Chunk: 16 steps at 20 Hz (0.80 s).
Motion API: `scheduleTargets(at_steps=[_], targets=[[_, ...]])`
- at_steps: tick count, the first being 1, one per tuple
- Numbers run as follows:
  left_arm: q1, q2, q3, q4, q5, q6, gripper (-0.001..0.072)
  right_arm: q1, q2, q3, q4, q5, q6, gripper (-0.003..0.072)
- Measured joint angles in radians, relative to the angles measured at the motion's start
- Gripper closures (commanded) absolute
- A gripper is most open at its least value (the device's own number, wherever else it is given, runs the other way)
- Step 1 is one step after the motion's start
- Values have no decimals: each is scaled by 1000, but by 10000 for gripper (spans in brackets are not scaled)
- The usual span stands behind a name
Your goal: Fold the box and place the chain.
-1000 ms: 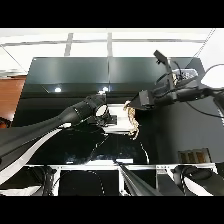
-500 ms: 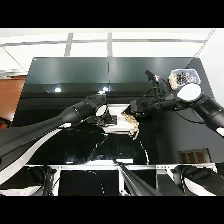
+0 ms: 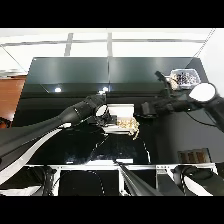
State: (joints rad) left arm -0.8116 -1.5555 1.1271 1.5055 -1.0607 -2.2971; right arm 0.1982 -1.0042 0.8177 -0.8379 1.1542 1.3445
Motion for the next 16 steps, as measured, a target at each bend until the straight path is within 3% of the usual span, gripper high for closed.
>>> scheduleTargets(at_steps=[1,2,3,7,10,16], targets=[[0,0,0,0,0,0,678,-8,36,-34,-56,-9,-10,399],[0,0,0,0,0,0,678,-13,68,-77,-105,-27,-32,94],[0,0,0,0,0,0,678,-13,89,-117,-139,-56,-58,-34],[0,0,0,0,1,0,678,45,118,-255,-219,-214,-256,-34],[0,0,0,0,2,0,678,107,97,-304,-220,-330,-600,-34],[0,0,0,0,3,0,678,130,-70,-312,56,-435,-1195,-34]])
